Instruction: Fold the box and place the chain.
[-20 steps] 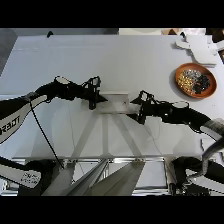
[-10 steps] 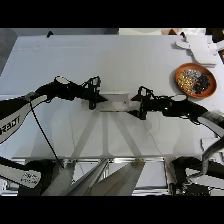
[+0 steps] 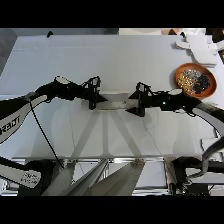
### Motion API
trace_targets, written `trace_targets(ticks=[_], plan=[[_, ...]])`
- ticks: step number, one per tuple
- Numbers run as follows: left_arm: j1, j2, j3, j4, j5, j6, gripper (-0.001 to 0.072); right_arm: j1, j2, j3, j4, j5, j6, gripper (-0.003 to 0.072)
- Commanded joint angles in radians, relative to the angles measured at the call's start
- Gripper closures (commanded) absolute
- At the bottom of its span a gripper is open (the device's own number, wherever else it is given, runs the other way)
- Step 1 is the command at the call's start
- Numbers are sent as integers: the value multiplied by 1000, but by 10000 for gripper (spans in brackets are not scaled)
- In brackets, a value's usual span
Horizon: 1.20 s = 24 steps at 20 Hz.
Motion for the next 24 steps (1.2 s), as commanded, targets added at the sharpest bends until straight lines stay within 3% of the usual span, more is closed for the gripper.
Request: trace_targets(ticks=[1, 10, 24], plan=[[-1, 0, 1, 0, 0, 0, 701, 0, -10, 27, -36, 2, 0, -4], [-1, 0, 1, 0, 0, 0, 701, 0, -50, 80, -55, 94, -32, -4], [-1, 0, 1, 0, 0, 0, 701, 53, -125, 138, -103, 100, -53, -4]])
